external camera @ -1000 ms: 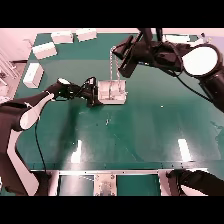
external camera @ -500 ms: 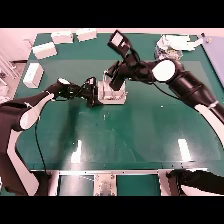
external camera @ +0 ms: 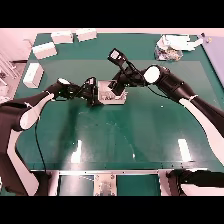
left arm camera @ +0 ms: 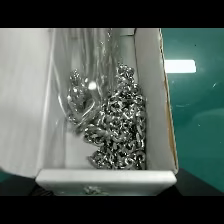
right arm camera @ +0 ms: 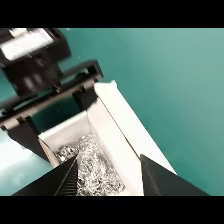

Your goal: Fold the box and place the chain.

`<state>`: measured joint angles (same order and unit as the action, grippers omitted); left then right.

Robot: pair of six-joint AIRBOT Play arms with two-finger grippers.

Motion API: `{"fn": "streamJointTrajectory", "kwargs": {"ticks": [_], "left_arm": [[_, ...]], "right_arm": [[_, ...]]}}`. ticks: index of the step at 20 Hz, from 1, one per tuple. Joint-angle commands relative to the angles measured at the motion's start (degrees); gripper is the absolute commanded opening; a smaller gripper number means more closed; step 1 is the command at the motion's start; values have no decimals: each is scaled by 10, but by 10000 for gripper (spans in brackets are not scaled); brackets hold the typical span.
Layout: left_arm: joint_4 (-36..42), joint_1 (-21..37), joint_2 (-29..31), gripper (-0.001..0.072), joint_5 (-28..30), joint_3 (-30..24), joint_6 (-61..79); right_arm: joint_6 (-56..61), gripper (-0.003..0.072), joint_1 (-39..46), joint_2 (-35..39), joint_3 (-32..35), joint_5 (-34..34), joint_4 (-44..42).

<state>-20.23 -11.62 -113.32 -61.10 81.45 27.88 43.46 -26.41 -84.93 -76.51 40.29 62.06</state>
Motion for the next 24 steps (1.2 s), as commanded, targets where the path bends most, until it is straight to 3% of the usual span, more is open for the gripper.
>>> {"fn": "streamJointTrajectory", "kwargs": {"ticks": [1, 7, 10, 17, 24], "left_arm": [[1, 0, 0, 249, 0, 0, 0], [1, 0, 0, 249, 0, 0, 0], [1, 0, 0, 249, 0, 0, 0], [1, 0, 0, 249, 0, 0, 0], [1, 0, 0, 249, 0, 0, 0]], "right_arm": [[-10, 459, 24, -6, 0, 9, 16], [-68, 438, 126, -2, 9, 143, 69], [-219, 438, 161, -5, 50, 142, 54], [-524, 441, 169, -100, 75, 91, -143], [-611, 417, 169, -134, 75, 68, -243]]}}
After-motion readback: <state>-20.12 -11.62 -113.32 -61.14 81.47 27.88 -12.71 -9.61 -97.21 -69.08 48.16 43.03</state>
